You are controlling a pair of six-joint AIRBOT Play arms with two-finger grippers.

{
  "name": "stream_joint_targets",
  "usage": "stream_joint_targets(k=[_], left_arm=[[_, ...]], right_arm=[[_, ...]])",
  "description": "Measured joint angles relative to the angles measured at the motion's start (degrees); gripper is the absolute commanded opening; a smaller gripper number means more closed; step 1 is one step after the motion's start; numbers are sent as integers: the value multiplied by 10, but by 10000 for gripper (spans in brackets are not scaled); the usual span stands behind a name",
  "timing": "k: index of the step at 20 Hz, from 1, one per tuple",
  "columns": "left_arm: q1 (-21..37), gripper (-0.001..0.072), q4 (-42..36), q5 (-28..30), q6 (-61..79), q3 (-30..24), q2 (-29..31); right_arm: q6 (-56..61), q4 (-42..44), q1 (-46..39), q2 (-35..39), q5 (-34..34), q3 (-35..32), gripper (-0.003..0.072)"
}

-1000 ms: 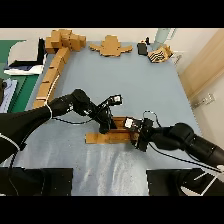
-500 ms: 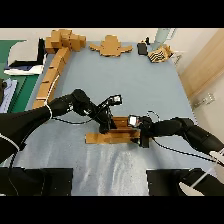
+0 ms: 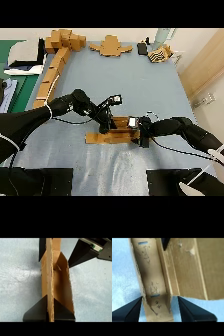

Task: Fold the box.

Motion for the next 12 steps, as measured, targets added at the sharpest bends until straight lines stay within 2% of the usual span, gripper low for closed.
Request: stream_joint_targets(k=[12], left_arm=[[0,14,0,0,0,0,0]], right_arm=[[-56,41,1,-45,-18,10,709]])
